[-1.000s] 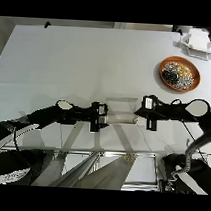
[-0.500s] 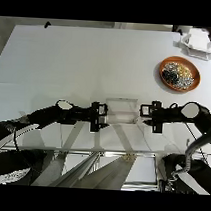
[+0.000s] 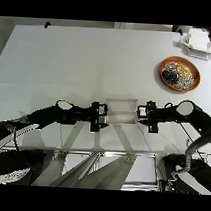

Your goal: Fold the box and place the chain.

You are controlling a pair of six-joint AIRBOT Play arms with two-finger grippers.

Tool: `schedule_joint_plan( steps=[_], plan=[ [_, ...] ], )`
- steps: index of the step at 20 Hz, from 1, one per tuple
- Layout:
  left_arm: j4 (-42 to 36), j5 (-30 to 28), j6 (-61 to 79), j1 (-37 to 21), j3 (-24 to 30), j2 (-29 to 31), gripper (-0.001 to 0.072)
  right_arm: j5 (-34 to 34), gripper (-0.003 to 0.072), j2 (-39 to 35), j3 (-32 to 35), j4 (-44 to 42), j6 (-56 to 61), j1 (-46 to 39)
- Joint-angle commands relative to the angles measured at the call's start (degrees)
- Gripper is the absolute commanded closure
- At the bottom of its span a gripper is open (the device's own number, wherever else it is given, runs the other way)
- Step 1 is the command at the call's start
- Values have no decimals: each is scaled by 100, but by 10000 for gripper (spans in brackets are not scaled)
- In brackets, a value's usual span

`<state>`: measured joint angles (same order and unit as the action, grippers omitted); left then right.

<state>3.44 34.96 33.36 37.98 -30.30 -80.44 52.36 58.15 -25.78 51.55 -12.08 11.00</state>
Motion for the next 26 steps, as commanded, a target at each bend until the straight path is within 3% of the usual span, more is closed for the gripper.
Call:
schedule_joint_plan(
  steps=[1,8,11,26],
  plan=[
    [0,0,0,-2,0,4,559,-87,469,33,2,-144,-66,74],
    [0,0,0,-2,0,4,559,-129,471,188,2,-149,-44,369],
    [0,0,0,-2,0,4,559,-225,591,199,2,-181,-44,369],
    [0,0,0,-2,0,4,559,-374,564,461,2,-643,-46,763]
  ],
)
